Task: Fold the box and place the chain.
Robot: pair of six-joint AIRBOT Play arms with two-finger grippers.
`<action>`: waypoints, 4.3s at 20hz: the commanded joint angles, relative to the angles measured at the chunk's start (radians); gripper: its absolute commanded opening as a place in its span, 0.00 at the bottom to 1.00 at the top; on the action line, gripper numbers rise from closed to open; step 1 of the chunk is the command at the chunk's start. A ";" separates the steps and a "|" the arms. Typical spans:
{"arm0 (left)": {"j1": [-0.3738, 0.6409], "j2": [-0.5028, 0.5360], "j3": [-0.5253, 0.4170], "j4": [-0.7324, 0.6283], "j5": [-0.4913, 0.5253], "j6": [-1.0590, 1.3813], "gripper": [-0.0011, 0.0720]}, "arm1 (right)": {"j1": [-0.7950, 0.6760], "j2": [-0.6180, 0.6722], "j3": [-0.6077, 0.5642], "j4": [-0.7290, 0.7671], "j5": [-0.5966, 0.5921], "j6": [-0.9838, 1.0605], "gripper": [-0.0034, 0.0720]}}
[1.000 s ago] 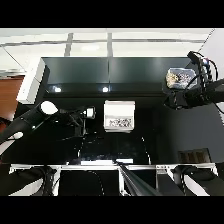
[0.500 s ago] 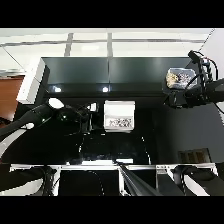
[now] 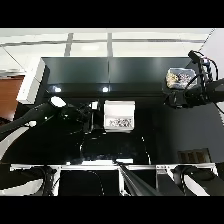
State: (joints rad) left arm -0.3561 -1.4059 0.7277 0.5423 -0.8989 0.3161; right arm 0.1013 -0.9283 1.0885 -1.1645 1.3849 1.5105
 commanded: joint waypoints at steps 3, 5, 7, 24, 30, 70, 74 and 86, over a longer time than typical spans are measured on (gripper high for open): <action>-0.008 -0.002 0.002 0.026 -0.003 -0.048 0.99 | 0.000 0.000 0.000 0.000 0.001 0.000 0.51; -0.021 -0.002 0.002 0.024 0.001 -0.048 0.99 | 0.000 0.000 0.000 0.000 0.000 0.000 0.51; -0.040 -0.004 0.005 0.025 0.010 -0.048 0.99 | 0.000 0.000 0.000 0.000 0.000 0.000 0.51; -0.080 -0.064 0.082 0.053 0.061 -0.112 0.99 | 0.000 0.000 0.000 0.000 -0.025 0.000 0.51; -0.089 -0.065 0.089 -0.027 0.040 0.007 0.99 | 0.000 0.000 0.000 0.000 -0.027 0.000 0.51; -0.117 -0.066 0.088 0.004 0.013 -0.017 0.50 | 0.269 -0.382 -0.089 0.282 -0.256 -1.184 1.00; -0.117 -0.066 0.088 0.004 0.013 -0.017 0.50 | 0.269 -0.382 -0.099 0.338 -0.227 -1.223 1.00; -0.117 -0.066 0.088 0.004 0.013 -0.017 0.50 | 0.272 -0.295 -0.185 0.294 -0.323 -1.116 1.00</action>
State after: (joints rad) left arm -0.4728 -1.4715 0.8146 0.5457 -0.8860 0.2985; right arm 0.3706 -1.2362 0.9558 -0.8799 1.1984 0.4103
